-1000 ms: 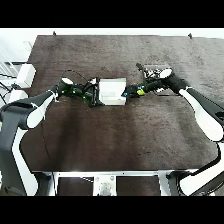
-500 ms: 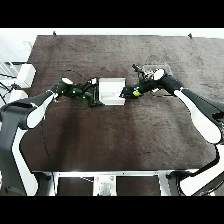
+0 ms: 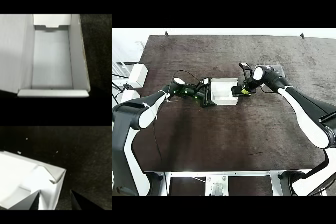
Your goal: Fold the box and place the chain.
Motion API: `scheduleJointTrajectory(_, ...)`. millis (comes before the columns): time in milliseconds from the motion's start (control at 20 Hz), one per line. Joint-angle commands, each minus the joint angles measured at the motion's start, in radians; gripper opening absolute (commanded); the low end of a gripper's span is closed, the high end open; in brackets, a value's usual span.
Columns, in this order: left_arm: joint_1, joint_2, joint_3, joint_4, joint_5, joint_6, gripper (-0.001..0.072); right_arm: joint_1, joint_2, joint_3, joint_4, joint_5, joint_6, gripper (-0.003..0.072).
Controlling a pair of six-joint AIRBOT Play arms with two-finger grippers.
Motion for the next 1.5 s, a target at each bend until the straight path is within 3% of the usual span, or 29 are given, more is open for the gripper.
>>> scheduleJointTrajectory(0,0.0,0.001,0.0,0.0,0.0,0.0,0.0584,0.03,-0.023,0.065,-0.153,0.066,0.104,0.044)
scheduleJointTrajectory(150,0.0,0.001,0.0,0.0,-0.001,0.0,0.0583,0.036,-0.058,0.117,-0.16,0.114,0.124,0.0432)
scheduleJointTrajectory(500,0.0,0.001,0.0,0.0,-0.001,0.0,0.0583,0.083,-0.064,0.122,-0.192,0.072,0.142,0.0394)
scheduleJointTrajectory(1100,0.0,0.001,0.0,0.0,-0.001,0.0,0.0583,0.085,-0.098,0.122,-0.241,0.085,0.326,0.021)
scheduleJointTrajectory(1450,0.0,0.001,0.0,0.0,-0.008,0.0,0.0583,0.085,-0.106,0.122,-0.214,0.116,0.389,0.021)
